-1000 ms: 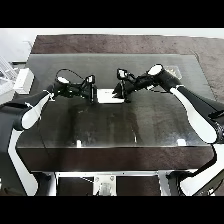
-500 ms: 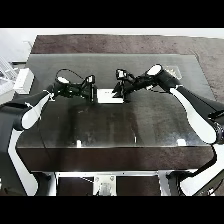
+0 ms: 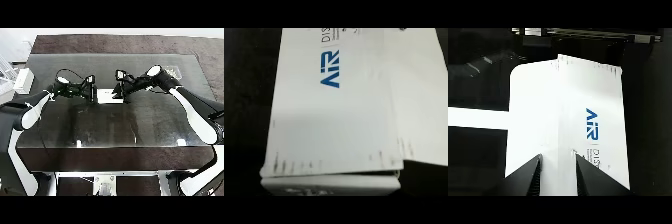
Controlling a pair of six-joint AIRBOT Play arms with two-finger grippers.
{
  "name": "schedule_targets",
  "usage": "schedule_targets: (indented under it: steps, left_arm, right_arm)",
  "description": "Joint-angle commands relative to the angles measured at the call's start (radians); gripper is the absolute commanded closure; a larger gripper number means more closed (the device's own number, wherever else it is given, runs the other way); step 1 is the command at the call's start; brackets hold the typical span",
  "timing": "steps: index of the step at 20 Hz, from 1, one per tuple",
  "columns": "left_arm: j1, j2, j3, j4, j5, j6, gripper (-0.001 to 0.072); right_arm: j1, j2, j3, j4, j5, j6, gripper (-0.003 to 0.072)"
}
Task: Fold the box and place the chain.
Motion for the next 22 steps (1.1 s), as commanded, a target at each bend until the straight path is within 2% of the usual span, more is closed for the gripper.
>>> schedule_targets:
  steps: [1, 13, 22]
  left_arm:
    - [0.001, 0.000, 0.000, 0.000, 0.000, 0.000, 0.0262]
    - [0.001, 0.000, 0.000, 0.000, 0.001, 0.000, 0.0261]
    - [0.001, 0.000, 0.000, 0.000, 0.001, 0.000, 0.0262]
  right_arm:
    - [-0.001, 0.023, -0.032, 0.009, -0.008, 0.000, 0.0405]
    - [-0.014, 0.032, -0.112, 0.167, -0.085, -0.095, 0.0384]
    - [-0.012, 0.033, -0.132, 0.187, -0.119, -0.139, 0.0399]
